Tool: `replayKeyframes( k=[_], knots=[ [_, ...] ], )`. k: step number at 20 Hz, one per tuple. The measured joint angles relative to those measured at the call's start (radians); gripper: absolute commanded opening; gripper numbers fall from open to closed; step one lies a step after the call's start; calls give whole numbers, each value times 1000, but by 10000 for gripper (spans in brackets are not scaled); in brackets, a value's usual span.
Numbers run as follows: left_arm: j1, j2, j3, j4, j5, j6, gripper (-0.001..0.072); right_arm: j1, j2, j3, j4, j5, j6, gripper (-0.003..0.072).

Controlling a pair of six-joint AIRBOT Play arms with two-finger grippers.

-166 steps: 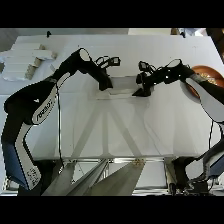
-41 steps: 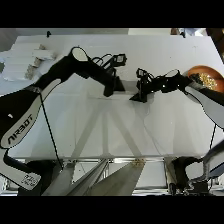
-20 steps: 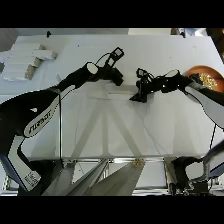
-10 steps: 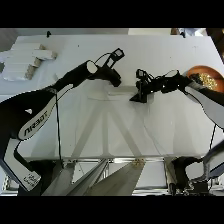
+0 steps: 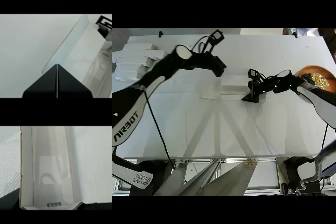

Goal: Fold the box and place the chain.

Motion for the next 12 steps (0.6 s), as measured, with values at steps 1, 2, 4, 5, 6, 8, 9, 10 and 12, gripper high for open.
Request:
replayKeyframes(
  k=[1,2,4,5,6,8,9,10,12],
  knots=[
    [23,3,0,-29,-58,54,174,0,0,0,0,0,0,493],
    [45,4,0,-44,-121,108,218,0,0,0,0,0,0,493],
    [79,5,0,-30,-216,197,356,0,0,0,0,0,0,493],
    [89,4,0,-5,-246,230,480,0,0,0,0,0,0,493],
    [97,0,-3,28,-270,257,559,0,0,0,0,0,0,493],
    [105,-15,-15,85,-302,305,582,0,0,0,0,0,0,493],
    [105,-24,-25,104,-306,330,582,0,0,0,0,1,0,493],
    [103,-33,-36,118,-313,354,582,0,0,0,0,1,0,493],
    [90,-50,-61,137,-300,396,582,0,0,0,0,1,0,493]
  ],
)
